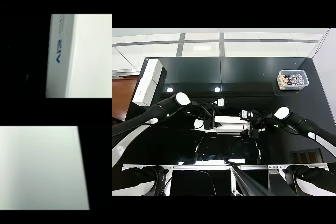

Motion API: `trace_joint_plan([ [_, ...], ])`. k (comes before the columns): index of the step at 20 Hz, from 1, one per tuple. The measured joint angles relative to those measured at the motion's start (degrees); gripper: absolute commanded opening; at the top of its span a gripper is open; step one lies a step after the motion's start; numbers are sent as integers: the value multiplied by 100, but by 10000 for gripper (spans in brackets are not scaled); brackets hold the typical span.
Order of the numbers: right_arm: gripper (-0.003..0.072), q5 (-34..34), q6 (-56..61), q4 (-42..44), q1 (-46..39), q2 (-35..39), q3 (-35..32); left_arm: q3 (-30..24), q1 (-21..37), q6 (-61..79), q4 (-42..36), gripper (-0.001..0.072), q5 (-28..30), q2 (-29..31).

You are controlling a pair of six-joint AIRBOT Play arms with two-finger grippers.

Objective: Fold the box and place the chain.

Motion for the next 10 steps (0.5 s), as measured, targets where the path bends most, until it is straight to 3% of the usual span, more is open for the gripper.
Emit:
trace_joint_plan([
  [2, 185, 13, 0, -15, 0, 0, 0, 0, 140, -750, 446, 631, -247, 382],
  [3, 176, 20, 0, -22, 0, 0, 0, 0, 243, -1244, 776, 620, -459, 610],
  [4, 176, 24, 0, -28, 0, 0, 2, 0, 356, -1733, 1084, 503, -678, 822],
  [6, 176, 31, -2, -39, 0, 0, 0, 0, 627, -2664, 1596, 28, -1311, 1178],
  [8, 177, 28, 0, -42, 0, 0, 0, -59, 859, -3285, 1606, 24, -1950, 1362],
  [10, 177, 28, 0, -44, 0, 0, 0, -232, 944, -3589, 960, 24, -2332, 1410],
])
